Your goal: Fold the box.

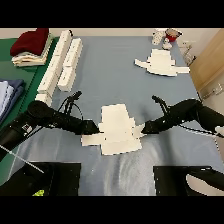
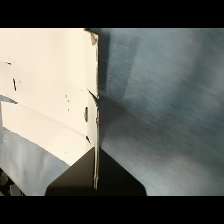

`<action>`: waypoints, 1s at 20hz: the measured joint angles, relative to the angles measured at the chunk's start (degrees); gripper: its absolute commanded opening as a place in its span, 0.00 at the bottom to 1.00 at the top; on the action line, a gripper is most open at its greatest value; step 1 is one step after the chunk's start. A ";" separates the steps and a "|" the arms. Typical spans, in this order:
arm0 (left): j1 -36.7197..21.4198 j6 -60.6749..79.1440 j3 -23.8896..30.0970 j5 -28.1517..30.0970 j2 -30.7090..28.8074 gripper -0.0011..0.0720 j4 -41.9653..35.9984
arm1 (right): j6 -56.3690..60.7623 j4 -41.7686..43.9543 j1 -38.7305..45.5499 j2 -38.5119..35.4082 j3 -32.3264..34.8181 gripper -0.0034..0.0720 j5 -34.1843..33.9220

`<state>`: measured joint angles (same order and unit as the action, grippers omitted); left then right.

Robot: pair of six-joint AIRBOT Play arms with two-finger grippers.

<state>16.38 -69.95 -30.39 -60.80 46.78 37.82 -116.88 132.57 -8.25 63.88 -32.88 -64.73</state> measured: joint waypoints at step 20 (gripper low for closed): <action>-13.99 22.14 -14.03 -3.30 31.23 0.57 -8.96 | -0.13 7.15 -14.16 -22.40 16.87 0.05 18.21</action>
<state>2.39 -47.81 -44.42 -64.10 78.02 28.86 -117.01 139.72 -22.41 41.47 -16.01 -46.52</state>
